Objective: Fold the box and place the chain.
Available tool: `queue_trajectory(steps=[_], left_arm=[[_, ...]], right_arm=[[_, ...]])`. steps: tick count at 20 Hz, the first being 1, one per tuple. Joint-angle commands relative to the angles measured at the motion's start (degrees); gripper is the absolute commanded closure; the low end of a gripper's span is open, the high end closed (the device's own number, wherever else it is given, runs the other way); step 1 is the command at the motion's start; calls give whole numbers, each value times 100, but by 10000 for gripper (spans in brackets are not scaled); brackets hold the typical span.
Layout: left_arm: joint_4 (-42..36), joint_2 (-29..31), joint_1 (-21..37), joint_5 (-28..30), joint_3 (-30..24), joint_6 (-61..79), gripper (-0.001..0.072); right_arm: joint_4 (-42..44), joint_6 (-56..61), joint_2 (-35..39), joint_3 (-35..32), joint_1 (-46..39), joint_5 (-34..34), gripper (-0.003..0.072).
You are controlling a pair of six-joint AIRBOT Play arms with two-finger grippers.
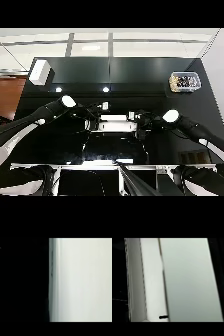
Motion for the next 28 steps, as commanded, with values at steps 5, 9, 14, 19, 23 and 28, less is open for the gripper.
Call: queue_trajectory(steps=[5,9,14,19,23,28], left_arm=[[-2,-2,0,7,-2,-9,684],[-2,-2,0,7,-2,-9,684],[-2,-2,0,7,-2,-9,684],[-2,-2,0,4,-2,-9,684],[-4,-2,0,4,-2,-9,684],[-2,-2,0,7,-2,-9,684]], right_arm=[[24,-127,-190,2,-289,103,-25],[87,-422,-190,2,-411,334,-25],[223,-568,-192,2,-413,317,-24],[450,-717,-291,9,-413,313,-24],[442,-713,-291,9,-411,304,-24],[50,-442,-323,17,-168,87,-24]])
